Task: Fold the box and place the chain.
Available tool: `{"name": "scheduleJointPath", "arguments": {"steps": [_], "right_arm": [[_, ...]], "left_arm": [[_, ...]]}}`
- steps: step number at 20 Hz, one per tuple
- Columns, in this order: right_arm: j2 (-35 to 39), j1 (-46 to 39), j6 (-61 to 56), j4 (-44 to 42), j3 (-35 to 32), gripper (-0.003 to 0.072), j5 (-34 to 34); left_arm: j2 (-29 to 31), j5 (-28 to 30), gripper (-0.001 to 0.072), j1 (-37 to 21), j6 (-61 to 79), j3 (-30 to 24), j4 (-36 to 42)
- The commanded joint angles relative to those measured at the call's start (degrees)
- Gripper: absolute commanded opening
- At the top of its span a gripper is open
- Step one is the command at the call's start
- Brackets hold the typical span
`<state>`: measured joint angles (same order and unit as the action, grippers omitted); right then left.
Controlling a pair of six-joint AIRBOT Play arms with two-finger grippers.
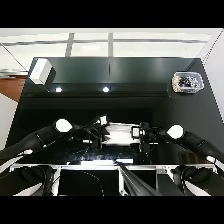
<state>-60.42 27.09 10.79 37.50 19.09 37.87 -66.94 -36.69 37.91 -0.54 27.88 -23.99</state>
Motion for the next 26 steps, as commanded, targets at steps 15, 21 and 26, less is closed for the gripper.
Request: {"name": "scheduleJointPath", "arguments": {"steps": [15, 21, 26], "right_arm": [[0.0, 0.0, 0.0, 0.0, 0.0, 0.0319, 0.0], [0.0, 0.0, 0.0, 0.0, 0.0, 0.0320, 0.0], [0.0, 0.0, 0.0, 0.0, 0.0, 0.0320, 0.0]], "left_arm": [[3.9, -1.2, 0.0033, -1.7, -1.6, 0.0, -4.6], [16.3, -8.0, 0.0032, -16.6, -32.3, 0.0, -28.6], [16.2, -17.9, 0.0033, -36.3, -70.4, -2.3, -28.8]]}}
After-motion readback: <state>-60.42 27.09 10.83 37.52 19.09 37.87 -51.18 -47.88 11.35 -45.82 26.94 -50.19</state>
